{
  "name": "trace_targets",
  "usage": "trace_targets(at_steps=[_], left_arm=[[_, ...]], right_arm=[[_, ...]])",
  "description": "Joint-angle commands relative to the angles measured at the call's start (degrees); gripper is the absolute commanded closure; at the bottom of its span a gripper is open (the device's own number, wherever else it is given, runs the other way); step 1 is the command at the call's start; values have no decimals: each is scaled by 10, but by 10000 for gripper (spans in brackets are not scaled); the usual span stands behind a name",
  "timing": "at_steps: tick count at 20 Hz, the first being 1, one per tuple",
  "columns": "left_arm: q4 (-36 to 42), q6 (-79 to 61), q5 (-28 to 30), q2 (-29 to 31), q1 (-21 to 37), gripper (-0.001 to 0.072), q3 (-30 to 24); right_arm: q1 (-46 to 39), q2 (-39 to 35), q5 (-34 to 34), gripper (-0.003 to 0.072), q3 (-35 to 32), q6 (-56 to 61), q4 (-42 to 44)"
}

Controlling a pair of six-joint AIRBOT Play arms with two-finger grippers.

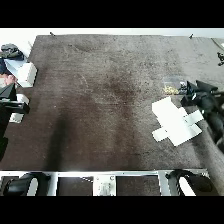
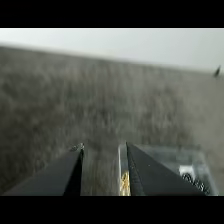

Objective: Fold the box and place the chain.

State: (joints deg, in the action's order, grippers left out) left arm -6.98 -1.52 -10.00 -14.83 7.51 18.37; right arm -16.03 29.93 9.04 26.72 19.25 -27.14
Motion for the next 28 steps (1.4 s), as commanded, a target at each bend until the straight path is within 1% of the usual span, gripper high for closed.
trace_targets(at_steps=[1,3,4,5,7,8,9,10,13,15,17,23,26,28], left_arm=[[0,0,0,0,0,699,0],[0,0,0,0,0,699,0],[0,0,0,1,0,699,0],[0,0,0,1,0,699,0],[0,0,0,1,0,699,0],[0,0,0,1,0,699,0],[0,0,0,1,0,699,0],[0,0,0,0,0,699,0],[0,0,0,1,0,699,0],[0,0,0,1,0,699,0],[0,0,0,0,0,699,0],[0,0,0,1,0,699,0],[0,0,0,1,0,699,0],[0,0,0,1,0,699,0]], right_arm=[[-150,146,241,348,116,31,-26],[-248,221,385,348,192,78,-79],[-285,255,450,348,230,94,-114],[-311,288,490,348,265,125,-150],[-341,351,568,340,332,149,-225],[-343,377,597,226,360,157,-272],[-343,396,617,190,381,165,-316],[-342,415,635,185,401,164,-356],[-342,461,679,185,445,156,-443],[-342,492,711,186,466,140,-477],[-342,518,718,185,479,138,-507],[-342,575,716,185,483,115,-505],[-342,607,709,186,483,101,-471],[-342,628,707,186,485,98,-463]])
